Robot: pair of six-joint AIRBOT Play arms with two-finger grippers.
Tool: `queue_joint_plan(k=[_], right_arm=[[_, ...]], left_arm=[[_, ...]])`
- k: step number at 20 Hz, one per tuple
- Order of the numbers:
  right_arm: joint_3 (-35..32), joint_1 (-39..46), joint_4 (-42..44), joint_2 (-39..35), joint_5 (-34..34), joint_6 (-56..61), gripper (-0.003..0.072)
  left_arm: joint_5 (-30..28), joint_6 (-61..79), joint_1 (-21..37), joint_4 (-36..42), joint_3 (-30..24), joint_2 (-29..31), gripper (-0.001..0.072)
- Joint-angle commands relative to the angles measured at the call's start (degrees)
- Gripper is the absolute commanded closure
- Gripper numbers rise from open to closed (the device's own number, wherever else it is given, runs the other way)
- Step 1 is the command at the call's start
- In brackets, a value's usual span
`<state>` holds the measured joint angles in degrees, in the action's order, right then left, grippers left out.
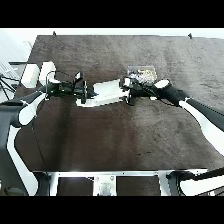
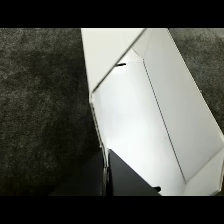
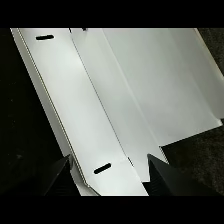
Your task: Fold the box and place the chain.
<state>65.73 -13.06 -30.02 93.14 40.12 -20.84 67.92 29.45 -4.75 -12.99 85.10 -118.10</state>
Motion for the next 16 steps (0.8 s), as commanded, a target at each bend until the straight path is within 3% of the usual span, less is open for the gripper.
queue_joint_plan(k=[1, 16], right_arm=[[2.29, 1.09, -0.02, 2.03, 2.47, -0.24, 0.0124], [13.79, 4.59, -3.32, 9.70, 13.25, 0.92, 0.0120]], left_arm=[[0.00, 0.00, 0.04, 0.00, 0.04, 0.00, 0.0689], [0.02, 0.00, 0.02, 0.02, 0.04, 0.00, 0.0688]])
